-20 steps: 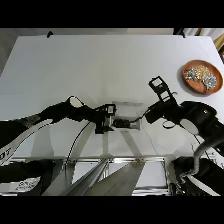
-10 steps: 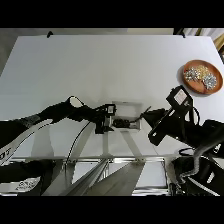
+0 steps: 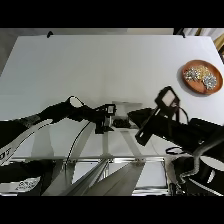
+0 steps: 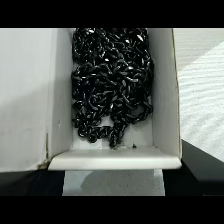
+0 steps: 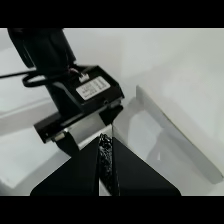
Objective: Fold the box and place the chain.
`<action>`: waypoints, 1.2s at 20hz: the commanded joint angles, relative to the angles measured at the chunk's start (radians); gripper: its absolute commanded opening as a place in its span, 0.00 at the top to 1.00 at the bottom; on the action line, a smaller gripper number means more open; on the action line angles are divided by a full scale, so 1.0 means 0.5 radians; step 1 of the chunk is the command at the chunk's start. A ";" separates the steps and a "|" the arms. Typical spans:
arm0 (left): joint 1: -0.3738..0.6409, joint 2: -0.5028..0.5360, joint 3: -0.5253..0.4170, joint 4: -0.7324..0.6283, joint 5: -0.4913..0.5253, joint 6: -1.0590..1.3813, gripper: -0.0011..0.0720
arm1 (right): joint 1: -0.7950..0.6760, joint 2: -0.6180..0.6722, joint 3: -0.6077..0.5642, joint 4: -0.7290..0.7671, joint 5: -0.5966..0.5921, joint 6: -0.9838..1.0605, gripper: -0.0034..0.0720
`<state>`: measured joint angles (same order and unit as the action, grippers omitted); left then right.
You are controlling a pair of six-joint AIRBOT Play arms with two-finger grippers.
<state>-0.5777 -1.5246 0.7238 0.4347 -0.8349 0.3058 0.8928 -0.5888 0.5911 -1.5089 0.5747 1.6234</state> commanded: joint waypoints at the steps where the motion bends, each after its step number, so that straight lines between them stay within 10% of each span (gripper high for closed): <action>1: 0.002 0.002 0.001 0.001 0.001 0.001 0.45 | 0.007 -0.317 0.002 0.041 -0.023 0.059 0.93; 9: 0.002 0.002 0.001 0.001 0.001 0.001 0.45 | 0.007 -0.800 -0.081 0.314 -0.095 0.088 0.92; 11: 0.002 0.002 0.001 0.001 0.001 0.001 0.45 | -0.003 -0.836 -0.081 0.322 -0.143 0.089 0.72; 14: 0.002 0.002 0.001 0.001 0.002 0.001 0.45 | -0.150 -0.717 -0.076 0.549 -0.119 -0.064 0.68; 24: 0.002 0.002 0.001 0.001 0.001 0.001 0.45 | -1.185 -0.248 -0.119 0.507 0.721 -1.200 0.75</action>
